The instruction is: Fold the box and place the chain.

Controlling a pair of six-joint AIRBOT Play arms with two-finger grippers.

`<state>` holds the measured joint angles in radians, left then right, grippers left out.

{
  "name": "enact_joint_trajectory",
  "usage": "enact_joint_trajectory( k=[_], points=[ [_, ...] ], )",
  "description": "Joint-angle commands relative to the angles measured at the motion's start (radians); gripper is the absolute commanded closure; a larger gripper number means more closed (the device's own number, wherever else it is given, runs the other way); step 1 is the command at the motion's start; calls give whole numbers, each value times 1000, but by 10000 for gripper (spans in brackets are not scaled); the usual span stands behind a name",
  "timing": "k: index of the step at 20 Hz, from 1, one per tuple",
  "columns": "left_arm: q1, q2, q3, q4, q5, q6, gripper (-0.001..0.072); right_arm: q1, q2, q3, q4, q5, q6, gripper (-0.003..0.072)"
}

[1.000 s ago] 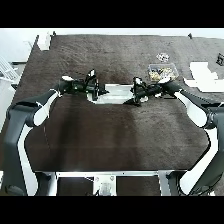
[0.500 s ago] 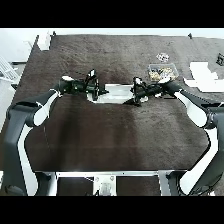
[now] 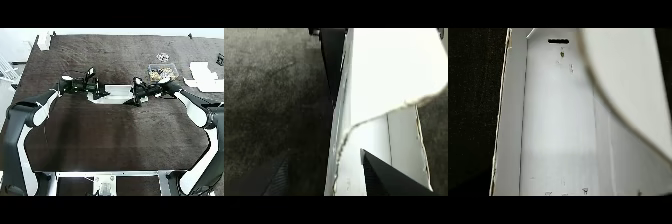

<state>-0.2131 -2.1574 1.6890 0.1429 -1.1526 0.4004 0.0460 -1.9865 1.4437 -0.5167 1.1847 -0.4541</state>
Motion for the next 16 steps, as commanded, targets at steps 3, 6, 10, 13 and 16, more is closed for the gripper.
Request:
enact_joint_trajectory(
  k=[3,6,10,13,16],
  points=[
    [32,34,1,-29,-42,-65,200,1,0,1,0,-1,1,97],
    [84,56,1,-23,-107,-136,200,1,0,1,0,-1,1,96],
    [160,76,2,-23,-294,-138,429,1,0,1,1,-1,1,97],
    [184,104,1,-17,-436,-130,692,1,0,1,0,-1,1,97],
    [167,152,0,5,-447,-130,695,1,0,1,1,-1,1,96]
  ],
)
